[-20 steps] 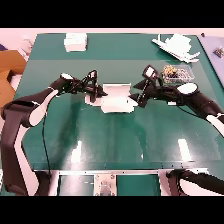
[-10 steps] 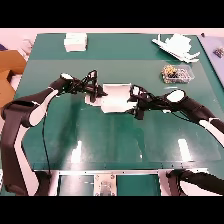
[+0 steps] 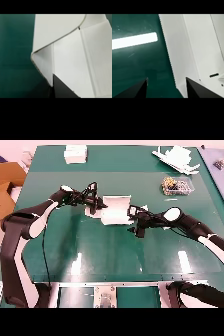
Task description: Fold the box and place the chain.
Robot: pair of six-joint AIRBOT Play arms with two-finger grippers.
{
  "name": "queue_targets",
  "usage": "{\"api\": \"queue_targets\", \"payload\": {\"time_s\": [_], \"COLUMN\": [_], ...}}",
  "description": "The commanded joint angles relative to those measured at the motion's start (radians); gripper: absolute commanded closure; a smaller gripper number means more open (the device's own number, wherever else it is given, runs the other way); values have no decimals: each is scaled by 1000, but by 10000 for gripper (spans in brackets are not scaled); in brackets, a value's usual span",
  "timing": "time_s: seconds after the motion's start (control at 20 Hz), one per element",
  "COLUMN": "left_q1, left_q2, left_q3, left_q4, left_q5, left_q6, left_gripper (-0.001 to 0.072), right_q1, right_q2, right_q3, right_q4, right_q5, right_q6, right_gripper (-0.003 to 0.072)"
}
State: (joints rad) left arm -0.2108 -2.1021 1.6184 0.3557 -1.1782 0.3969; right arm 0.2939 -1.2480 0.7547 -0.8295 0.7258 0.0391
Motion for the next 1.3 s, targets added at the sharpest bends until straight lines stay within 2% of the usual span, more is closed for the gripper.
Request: {"api": "queue_targets", "payload": {"time_s": [0.0, 0.45, 1.25], "left_q1": [0, 0, 0], "left_q2": [-1, -1, -1], "left_q3": [0, 0, 0], "left_q4": [0, 0, 0], "left_q5": [0, 0, 0], "left_q6": [0, 0, 0], "left_gripper": [690, 690, 690], "right_q1": [29, 72, 72], "right_q2": [-3, -93, -44], "right_q3": [-39, -50, -13], "right_q4": [-20, 29, 28], "right_q5": [-138, -309, -428], "right_q6": [-19, -24, -25], "right_gripper": [134, 134, 118]}}
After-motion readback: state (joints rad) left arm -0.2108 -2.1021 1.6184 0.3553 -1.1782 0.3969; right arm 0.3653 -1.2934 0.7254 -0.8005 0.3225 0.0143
